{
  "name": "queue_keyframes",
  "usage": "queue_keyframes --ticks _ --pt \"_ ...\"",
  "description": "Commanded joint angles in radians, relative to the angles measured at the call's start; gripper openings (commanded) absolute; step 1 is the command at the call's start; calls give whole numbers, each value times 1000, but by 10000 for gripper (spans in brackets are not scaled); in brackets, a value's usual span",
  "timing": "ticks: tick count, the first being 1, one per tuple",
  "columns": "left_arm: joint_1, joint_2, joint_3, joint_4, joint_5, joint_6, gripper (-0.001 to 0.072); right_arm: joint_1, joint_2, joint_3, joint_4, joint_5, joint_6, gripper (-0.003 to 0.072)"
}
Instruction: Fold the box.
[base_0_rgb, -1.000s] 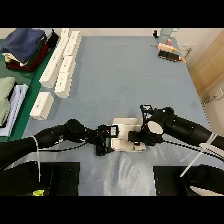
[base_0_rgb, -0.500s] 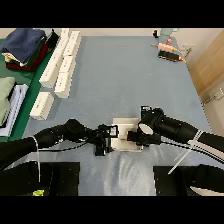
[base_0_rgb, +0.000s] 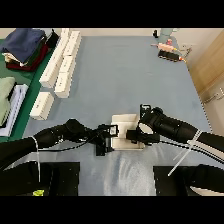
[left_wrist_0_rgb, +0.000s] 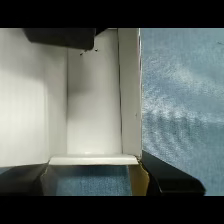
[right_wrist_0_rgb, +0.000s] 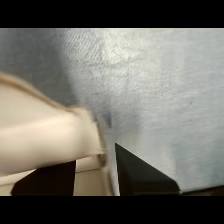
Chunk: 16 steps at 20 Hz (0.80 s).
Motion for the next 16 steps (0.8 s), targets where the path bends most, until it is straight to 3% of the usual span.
queue_keyframes --ticks 1,8,12,14,16 --pt "-1 0 0 4 3 3 519 -1 10 9 12 34 -38 381" --pt "-1 0 0 4 3 3 519 -2 50 9 12 77 -88 382" --pt "-1 0 0 4 3 3 519 -18 143 9 -9 110 -100 383" --pt "-1 0 0 4 3 3 519 -40 208 9 -11 143 -123 457" --pt "-1 0 0 4 3 3 519 -71 285 9 -11 156 -166 436"
